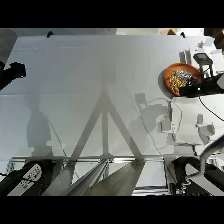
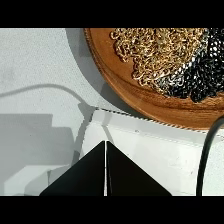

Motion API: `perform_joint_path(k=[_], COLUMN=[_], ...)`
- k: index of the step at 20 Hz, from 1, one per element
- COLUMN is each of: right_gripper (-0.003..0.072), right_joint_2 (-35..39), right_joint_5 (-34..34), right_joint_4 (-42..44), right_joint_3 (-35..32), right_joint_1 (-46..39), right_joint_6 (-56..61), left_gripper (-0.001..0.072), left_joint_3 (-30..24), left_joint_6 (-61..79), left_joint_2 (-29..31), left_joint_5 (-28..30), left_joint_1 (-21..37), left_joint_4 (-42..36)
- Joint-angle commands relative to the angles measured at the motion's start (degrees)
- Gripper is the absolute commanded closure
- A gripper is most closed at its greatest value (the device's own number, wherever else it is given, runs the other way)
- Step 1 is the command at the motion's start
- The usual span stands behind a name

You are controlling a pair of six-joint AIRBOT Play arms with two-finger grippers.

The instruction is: Fold the box and place the chain.

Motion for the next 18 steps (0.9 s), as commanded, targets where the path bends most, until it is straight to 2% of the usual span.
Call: perform_joint_path(k=[1, 9, 11, 12, 14, 15, 16, 18], right_gripper=[0.0676, 0.0675, 0.0675, 0.0646, 0.0197, 0.015, 0.0149, 0.0149], right_joint_2=[0.04, 0.11, 0.22, 0.31, 0.28, 0.28, 0.28, 0.15], right_joint_5=[-0.02, -1.51, 0.81, 3.5, 10.29, 13.49, 16.81, 21.9], right_joint_4=[0.0, 0.39, -0.28, -1.97, -11.15, -17.68, -23.78, -29.22], right_joint_3=[0.04, 0.04, 0.04, 0.2, 1.77, 2.54, 2.99, 3.02], right_joint_1=[-0.04, -0.04, -0.04, -0.04, -0.07, -0.07, -0.07, -0.57], right_joint_6=[0.02, -0.09, -0.09, 0.2, 7.89, 11.52, 13.07, 13.11], left_gripper=[0.0012, 0.0012, 0.0012, 0.0012, 0.0012, 0.0012, 0.0012, 0.0012], left_joint_3=[0.0, 0.0, 0.0, 0.0, 0.0, 0.0, 0.0, 0.0], left_joint_6=[0.04, 0.02, 0.02, 0.02, 0.02, 0.02, 0.02, 0.02], left_joint_2=[0.04, 0.04, 0.04, 0.04, 0.04, 0.04, 0.04, 0.04], left_joint_5=[0.0, 0.0, 0.02, 0.0, 0.0, 0.0, 0.02, 0.0], left_joint_1=[0.02, 0.02, 0.02, 0.02, 0.02, 0.02, 0.02, 0.02], left_joint_4=[0.0, 0.0, 0.0, 0.0, 0.0, 0.0, 0.0, 0.0])
